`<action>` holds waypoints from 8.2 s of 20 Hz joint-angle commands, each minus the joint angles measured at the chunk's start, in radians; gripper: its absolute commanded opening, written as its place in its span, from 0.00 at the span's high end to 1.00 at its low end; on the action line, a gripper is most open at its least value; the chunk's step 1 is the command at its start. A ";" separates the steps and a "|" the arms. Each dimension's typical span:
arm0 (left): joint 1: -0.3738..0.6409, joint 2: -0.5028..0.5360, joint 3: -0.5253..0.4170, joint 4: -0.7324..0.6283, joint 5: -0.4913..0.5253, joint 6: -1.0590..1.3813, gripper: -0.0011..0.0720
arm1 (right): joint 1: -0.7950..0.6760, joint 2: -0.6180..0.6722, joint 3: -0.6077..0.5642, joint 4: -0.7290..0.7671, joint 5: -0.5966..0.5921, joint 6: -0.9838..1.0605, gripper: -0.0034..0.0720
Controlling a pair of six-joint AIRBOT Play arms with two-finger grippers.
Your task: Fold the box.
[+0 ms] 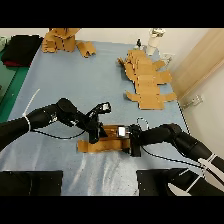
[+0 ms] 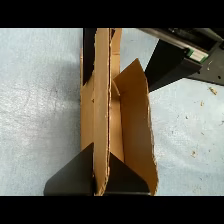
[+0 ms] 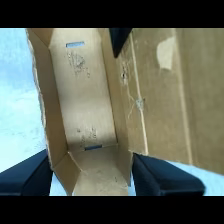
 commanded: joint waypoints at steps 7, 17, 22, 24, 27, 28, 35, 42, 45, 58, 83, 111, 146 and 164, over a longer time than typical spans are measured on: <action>0.000 -0.001 0.000 0.000 -0.001 0.000 0.97 | 0.000 -0.105 0.001 0.064 0.033 -0.150 0.03; 0.000 -0.001 0.000 0.000 0.000 0.000 0.97 | 0.000 -0.137 0.001 0.065 0.038 -0.149 0.29; 0.000 -0.001 0.000 0.000 -0.001 0.000 0.97 | 0.000 -0.137 0.001 0.065 0.040 -0.149 0.30; 0.000 -0.001 0.000 0.000 -0.001 0.000 0.97 | 0.000 -0.136 0.001 0.064 0.041 -0.149 0.30; 0.000 -0.001 0.000 0.000 0.000 0.000 0.97 | 0.000 -0.135 0.001 0.064 0.039 -0.148 0.30; 0.000 -0.001 0.000 0.000 0.000 0.000 0.97 | 0.000 -0.135 0.001 0.064 0.039 -0.148 0.29; 0.000 -0.001 0.000 0.000 -0.001 0.000 0.97 | 0.000 -0.135 0.001 0.064 0.027 -0.148 0.29; 0.000 -0.001 0.000 -0.041 -0.001 0.000 0.97 | 0.000 -0.135 0.001 0.064 0.025 -0.148 0.29; 0.000 -0.001 0.000 -0.056 0.000 0.000 0.97 | 0.000 -0.135 0.001 0.064 0.026 -0.148 0.29; 0.000 -0.001 0.000 -0.093 -0.002 0.000 0.97 | 0.000 -0.135 0.001 0.063 0.026 -0.148 0.29; 0.187 0.141 0.009 0.335 -0.520 -0.911 0.97 | 0.000 -0.136 0.001 0.060 0.025 -0.148 0.29; -0.087 0.022 -0.183 -0.459 0.392 -0.906 0.97 | 0.000 -0.135 0.001 0.060 0.025 -0.148 0.29; -0.085 0.005 -0.091 -0.121 0.319 -1.107 0.97 | 0.000 -0.136 -0.004 0.101 0.026 -0.149 0.29; 0.019 0.028 -0.090 -0.076 0.186 -1.086 0.97 | 0.000 -0.135 -0.032 0.124 0.033 -0.164 0.29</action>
